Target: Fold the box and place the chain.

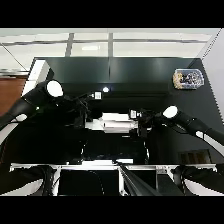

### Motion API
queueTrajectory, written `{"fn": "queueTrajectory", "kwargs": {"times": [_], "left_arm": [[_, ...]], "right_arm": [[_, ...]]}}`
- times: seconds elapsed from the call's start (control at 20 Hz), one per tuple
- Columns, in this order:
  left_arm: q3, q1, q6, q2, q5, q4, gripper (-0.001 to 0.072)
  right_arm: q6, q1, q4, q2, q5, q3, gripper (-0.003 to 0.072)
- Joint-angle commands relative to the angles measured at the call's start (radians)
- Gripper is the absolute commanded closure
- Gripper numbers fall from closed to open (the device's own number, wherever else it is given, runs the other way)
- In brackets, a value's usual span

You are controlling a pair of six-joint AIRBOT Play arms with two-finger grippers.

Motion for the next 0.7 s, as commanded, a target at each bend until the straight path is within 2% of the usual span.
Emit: {"fn": "queueTrajectory", "kwargs": {"times": [0.0,0.15,0.3,0.5,0.55,0.65], "left_arm": [[-0.003,-0.009,-0.122,0.012,-0.114,-0.060,0.0685],[-0.015,-0.020,-0.130,0.012,-0.034,-0.303,0.0685],[-0.048,-0.021,-0.128,0.012,0.137,-0.465,0.0686],[-0.085,-0.021,-0.128,0.010,0.461,-0.485,0.0685],[-0.086,-0.021,-0.128,0.001,0.513,-0.484,0.0685],[-0.086,-0.021,-0.127,-0.037,0.546,-0.481,0.0685]], "right_arm": [[-0.008,0.001,-0.006,0.000,-0.002,-0.001,0.0485],[-0.008,0.001,0.010,0.000,-0.002,-0.001,0.0484],[-0.008,0.001,0.009,0.000,-0.003,-0.001,0.0484],[-0.008,0.001,0.010,0.000,-0.003,-0.001,0.0484],[-0.008,0.001,0.009,0.000,-0.003,-0.001,0.0485],[-0.008,0.001,0.009,0.000,-0.003,-0.001,0.0484]]}}
